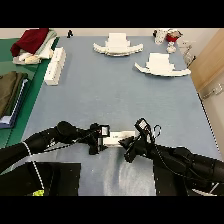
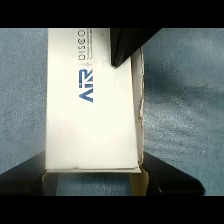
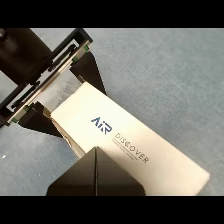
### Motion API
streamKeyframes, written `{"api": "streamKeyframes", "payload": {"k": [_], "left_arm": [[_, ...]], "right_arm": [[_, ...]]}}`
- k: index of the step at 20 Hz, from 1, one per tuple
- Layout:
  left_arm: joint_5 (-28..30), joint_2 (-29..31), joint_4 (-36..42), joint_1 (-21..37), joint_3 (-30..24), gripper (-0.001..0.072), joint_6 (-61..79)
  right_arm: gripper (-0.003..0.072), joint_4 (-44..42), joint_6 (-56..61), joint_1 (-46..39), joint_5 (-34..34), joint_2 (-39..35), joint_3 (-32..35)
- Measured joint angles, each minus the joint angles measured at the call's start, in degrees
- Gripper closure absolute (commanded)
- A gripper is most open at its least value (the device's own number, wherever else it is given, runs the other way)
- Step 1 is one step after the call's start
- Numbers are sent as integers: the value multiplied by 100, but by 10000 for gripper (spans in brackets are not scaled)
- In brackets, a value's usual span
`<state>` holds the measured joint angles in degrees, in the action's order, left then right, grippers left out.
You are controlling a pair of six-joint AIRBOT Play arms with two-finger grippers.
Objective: Fold the box.
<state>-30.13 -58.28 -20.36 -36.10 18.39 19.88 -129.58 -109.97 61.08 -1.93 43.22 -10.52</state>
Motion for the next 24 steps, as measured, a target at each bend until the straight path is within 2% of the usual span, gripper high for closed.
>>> {"api": "streamKeyframes", "payload": {"k": [14, 20, 24], "left_arm": [[0, 0, -2, 0, 0, 197, -2], [-13, 0, -4, 0, 0, 198, 11], [0, 0, 0, 0, 0, 197, 7]], "right_arm": [[685, 15, 0, 2, 7, 214, 37], [684, 205, 2, 4, -168, -103, -39], [685, 297, 0, 0, -17, -256, -79]]}}
